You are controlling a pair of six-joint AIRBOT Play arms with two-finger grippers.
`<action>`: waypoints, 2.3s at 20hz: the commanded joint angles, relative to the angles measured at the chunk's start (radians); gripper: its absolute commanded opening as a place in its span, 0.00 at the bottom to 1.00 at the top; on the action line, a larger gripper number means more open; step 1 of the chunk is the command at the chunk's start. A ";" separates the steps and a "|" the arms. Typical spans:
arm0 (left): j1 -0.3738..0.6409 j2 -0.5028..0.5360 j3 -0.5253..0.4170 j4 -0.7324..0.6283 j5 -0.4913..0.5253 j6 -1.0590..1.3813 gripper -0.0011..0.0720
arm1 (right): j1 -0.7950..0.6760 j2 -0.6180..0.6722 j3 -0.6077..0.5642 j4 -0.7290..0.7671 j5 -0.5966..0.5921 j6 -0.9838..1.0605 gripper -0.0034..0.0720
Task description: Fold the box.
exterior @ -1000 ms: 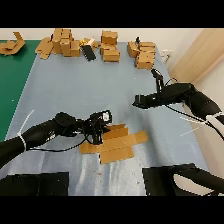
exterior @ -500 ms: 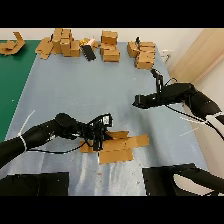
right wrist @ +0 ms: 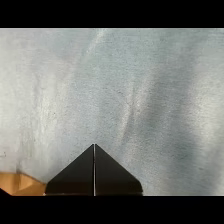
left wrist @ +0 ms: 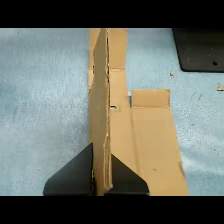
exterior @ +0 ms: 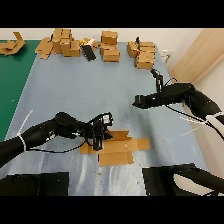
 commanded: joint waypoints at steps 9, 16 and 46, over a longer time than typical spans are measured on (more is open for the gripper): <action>0.001 0.004 0.004 0.039 -0.005 -0.015 0.03 | 0.001 0.000 0.000 -0.013 0.005 0.000 0.05; 0.039 0.005 0.022 0.041 0.072 0.034 0.03 | 0.001 -0.001 0.000 -0.012 0.013 -0.008 0.05; 0.041 -0.001 -0.011 0.027 -0.046 -0.015 0.04 | 0.046 0.012 -0.003 -0.047 0.024 -0.086 0.04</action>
